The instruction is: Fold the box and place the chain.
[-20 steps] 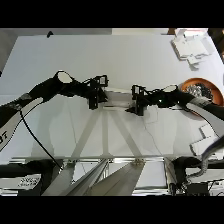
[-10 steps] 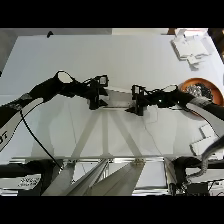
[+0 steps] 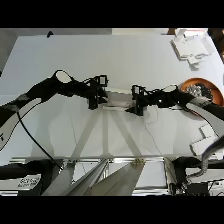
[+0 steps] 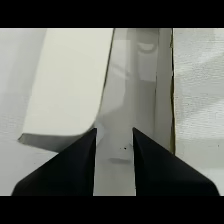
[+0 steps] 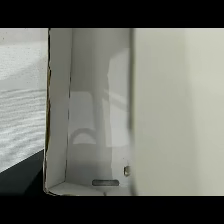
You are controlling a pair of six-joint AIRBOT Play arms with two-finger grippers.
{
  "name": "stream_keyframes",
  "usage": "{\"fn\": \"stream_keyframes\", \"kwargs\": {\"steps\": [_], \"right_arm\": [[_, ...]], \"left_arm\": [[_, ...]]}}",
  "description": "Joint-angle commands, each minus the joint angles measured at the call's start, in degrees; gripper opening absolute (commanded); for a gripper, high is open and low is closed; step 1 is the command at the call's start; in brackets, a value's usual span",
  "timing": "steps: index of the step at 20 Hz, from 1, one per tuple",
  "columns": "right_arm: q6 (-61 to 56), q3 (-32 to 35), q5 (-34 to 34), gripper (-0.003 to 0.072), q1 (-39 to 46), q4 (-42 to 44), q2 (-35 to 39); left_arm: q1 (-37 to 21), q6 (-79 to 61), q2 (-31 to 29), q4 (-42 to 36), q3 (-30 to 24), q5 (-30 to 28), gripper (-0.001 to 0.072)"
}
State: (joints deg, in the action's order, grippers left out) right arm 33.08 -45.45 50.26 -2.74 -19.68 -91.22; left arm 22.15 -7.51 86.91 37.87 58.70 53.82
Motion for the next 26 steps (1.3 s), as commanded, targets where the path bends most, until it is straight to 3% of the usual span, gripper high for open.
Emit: {"fn": "stream_keyframes", "kwargs": {"steps": [1, 7, 8, 9, 11, 15, 18, 26], "right_arm": [[-0.02, -0.02, -0.09, 0.0526, -0.04, 0.0, -0.02], [-0.02, -0.02, -0.07, 0.0526, -0.04, 0.0, -0.02], [-0.02, -0.02, -0.09, 0.0526, -0.04, 0.0, -0.02], [-0.02, -0.02, -0.09, 0.0526, -0.04, 0.0, -0.02], [-0.02, -0.02, -0.09, 0.0526, -0.04, 0.0, -0.02], [-0.02, -0.02, -0.09, 0.0526, -0.04, 0.0, -0.02], [-0.02, -0.02, -0.09, 0.0526, -0.04, 0.0, -0.02], [-0.02, -0.02, -0.09, 0.0526, -0.04, 0.0, -0.02]], "left_arm": [[-0.35, 0.31, -3.74, 2.95, 0.0, 0.37, 0.025], [-3.65, 7.19, -11.32, 7.1, 0.0, 4.81, 0.0245], [-4.5, 9.42, -12.33, 9.35, 0.0, 5.27, 0.0161], [-5.75, 12.52, -13.29, 11.98, 0.0, 5.7, 0.0015], [-8.79, 22.27, -14.25, 17.09, 0.0, 6.03, 0.0007], [-15.02, 55.69, -12.7, 27.39, 0.0, 3.85, 0.0008], [-15.89, 59.78, -9.31, 25.7, -0.11, 6.54, 0.0006], [-8.68, 70.53, -0.02, 20.0, -0.11, 8.52, 0.0006]]}}
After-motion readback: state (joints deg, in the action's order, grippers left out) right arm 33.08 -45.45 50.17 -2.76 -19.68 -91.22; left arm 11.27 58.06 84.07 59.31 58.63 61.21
